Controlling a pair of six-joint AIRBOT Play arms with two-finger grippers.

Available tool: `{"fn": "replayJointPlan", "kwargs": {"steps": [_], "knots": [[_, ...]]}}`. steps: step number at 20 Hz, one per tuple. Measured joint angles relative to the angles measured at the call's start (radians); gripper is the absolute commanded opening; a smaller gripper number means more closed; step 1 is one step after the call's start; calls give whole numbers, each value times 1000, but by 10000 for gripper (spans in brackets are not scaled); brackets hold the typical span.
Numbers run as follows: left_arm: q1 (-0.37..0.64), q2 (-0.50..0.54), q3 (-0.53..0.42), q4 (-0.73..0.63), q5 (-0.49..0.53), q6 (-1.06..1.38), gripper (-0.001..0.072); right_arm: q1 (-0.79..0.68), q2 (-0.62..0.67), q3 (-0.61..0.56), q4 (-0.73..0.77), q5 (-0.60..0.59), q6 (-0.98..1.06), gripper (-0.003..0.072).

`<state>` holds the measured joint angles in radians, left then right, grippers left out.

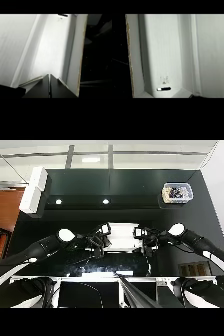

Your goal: Fold the box and place the chain.

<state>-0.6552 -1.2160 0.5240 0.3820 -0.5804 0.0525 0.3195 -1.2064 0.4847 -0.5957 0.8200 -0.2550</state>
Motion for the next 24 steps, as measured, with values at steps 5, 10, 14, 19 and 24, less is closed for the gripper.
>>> {"fn": "replayJointPlan", "kwargs": {"steps": [5,10,14,19,24], "knots": [[153,147,32,259,-47,-306,25,0,0,0,1,-1,0,477],[554,253,26,385,-266,-883,24,0,0,0,0,-1,0,477],[756,216,-41,391,-460,-1172,22,0,0,0,0,-1,0,477],[714,98,-110,345,-503,-1301,23,0,0,0,0,-1,0,477],[539,-38,-122,150,-417,-1249,23,0,0,0,0,-1,0,477]]}}
